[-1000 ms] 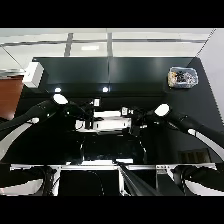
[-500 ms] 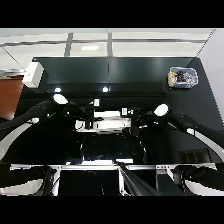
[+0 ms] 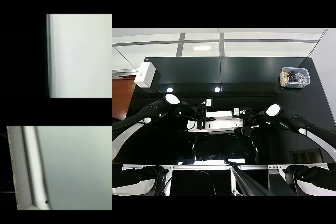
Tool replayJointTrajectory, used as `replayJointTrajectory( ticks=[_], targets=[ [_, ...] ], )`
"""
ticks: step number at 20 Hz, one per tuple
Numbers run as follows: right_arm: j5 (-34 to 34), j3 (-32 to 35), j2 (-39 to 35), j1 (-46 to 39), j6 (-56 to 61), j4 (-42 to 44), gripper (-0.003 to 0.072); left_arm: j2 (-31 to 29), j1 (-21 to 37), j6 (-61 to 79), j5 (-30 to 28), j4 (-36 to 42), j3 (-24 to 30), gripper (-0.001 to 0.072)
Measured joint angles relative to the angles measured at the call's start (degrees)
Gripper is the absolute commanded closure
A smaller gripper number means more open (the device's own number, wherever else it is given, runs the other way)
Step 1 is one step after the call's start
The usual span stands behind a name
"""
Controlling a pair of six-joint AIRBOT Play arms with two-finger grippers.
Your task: Fold the box and place the chain.
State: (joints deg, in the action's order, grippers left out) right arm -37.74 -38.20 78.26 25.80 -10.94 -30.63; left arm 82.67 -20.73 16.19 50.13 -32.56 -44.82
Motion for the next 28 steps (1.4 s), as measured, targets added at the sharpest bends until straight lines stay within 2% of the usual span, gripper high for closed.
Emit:
replayJointTrajectory(
  ticks=[9, 10, 16, 17, 19, 20, 23, 27, 28],
  targets=[
    [0.4, 0.0, 0.1, 0.5, 0.1, -0.5, 0.0125, 0.0, 0.0, 0.1, 0.0, 0.0, 0.0, 0.0680],
    [0.5, 0.0, 0.1, 0.6, 0.3, -0.7, 0.0222, 0.0, 0.0, 0.1, 0.0, 0.0, 0.0, 0.0680],
    [0.8, 0.0, 0.1, 1.0, 0.9, -1.3, 0.0228, 0.0, 0.0, 0.0, 0.0, 0.0, 0.0, 0.0671],
    [0.8, 0.0, 0.1, 1.0, 0.9, -1.4, 0.0228, 0.0, 0.1, -0.5, 0.1, -0.1, 0.0, 0.0498],
    [1.0, 0.0, 0.2, 1.1, 0.8, -1.5, 0.0228, -0.4, 0.1, -2.4, 0.2, 0.0, -0.4, 0.0038],
    [1.0, 0.0, 0.2, 1.1, 0.8, -1.6, 0.0228, -0.9, 0.1, -3.4, 0.1, -0.2, -0.6, -0.0003],
    [1.1, 0.0, 0.2, 1.1, 0.9, -1.6, 0.0228, -4.3, 0.1, -8.2, 0.2, -2.6, -1.3, -0.0003],
    [1.7, 0.0, 0.2, 1.1, 1.4, -1.5, 0.0233, -12.1, 0.6, -21.5, 1.7, -15.2, -1.9, 0.0016],
    [1.8, 0.0, 0.2, 1.1, 1.5, -1.4, 0.0377, -14.3, 1.1, -25.9, 3.4, -19.1, -1.9, 0.0044]
  ],
)
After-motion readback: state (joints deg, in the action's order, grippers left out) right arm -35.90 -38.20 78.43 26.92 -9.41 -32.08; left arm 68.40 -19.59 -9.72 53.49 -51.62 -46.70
